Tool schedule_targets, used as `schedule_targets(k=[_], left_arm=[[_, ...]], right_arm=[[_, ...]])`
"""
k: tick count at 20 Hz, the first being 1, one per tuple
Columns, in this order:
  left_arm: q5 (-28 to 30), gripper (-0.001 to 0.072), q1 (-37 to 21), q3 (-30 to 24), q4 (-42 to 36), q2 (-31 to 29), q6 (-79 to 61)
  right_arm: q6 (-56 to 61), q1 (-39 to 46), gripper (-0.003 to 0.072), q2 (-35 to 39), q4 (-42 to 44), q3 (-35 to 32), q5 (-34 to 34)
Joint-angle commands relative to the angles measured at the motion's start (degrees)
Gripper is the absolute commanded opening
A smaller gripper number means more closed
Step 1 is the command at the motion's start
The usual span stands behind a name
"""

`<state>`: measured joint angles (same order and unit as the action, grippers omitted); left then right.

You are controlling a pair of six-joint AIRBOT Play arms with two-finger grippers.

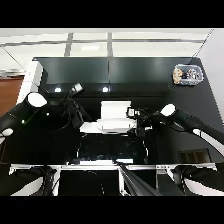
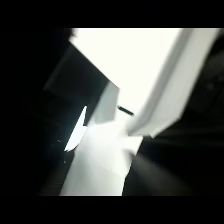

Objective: Fold the box and place the chain.

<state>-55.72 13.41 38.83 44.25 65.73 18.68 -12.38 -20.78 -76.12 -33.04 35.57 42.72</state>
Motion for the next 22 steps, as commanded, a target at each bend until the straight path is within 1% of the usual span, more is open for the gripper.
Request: schedule_targets(k=[1,3,4,6,9,12,14,16,17,19,20,22], left_arm=[[4.46,0.072,1.84,-5.16,0.57,-1.46,-13.68],[8.66,0.072,4.66,-5.09,1.79,-0.74,-18.25],[9.35,0.072,6.14,-5.03,1.84,-0.22,-22.25],[9.01,0.072,7.8,-4.37,1.95,1.22,-26.16],[8.7,0.072,7.82,-3.72,-0.24,3.52,-28.3],[8.02,0.0719,7.93,-3.65,-4.9,5.57,-30.12],[8.09,0.0716,7.93,-3.65,-8.22,5.75,-32.48],[7.82,0.0691,7.93,-3.65,-9.05,5.75,-32.48],[7.15,0.0635,7.93,-3.65,-9.18,5.79,-32.48],[5.55,0.0425,7.93,-3.65,-9.51,5.81,-32.46],[5.09,0.0352,7.93,-3.65,-9.9,5.88,-32.44],[5.35,0.0158,7.93,-3.65,-10.21,6.16,-32.52]], right_arm=[[-0.02,-0.04,0.0238,-0.04,-0.02,0.0,0.0],[-0.02,-0.04,0.0239,-0.04,-0.02,0.0,0.02],[-0.02,-0.04,0.0239,-0.04,-0.04,0.02,0.02],[-0.02,-0.04,0.0239,-0.04,-0.04,0.0,0.02],[-0.02,-0.04,0.0239,-0.04,-0.02,0.0,0.02],[-0.02,-0.04,0.0239,-0.04,-0.02,0.0,0.02],[-0.02,-0.04,0.0239,-0.04,-0.02,0.0,0.02],[-0.02,-0.04,0.0238,-0.04,-0.02,0.0,0.02],[-0.02,-0.04,0.0238,-0.04,-0.02,0.0,0.02],[-0.02,-0.04,0.0239,-0.04,-0.02,0.0,0.0],[-0.02,-0.04,0.0238,-0.04,-0.02,0.0,0.02],[-0.02,-0.04,0.0238,-0.04,-0.02,0.0,0.0]])
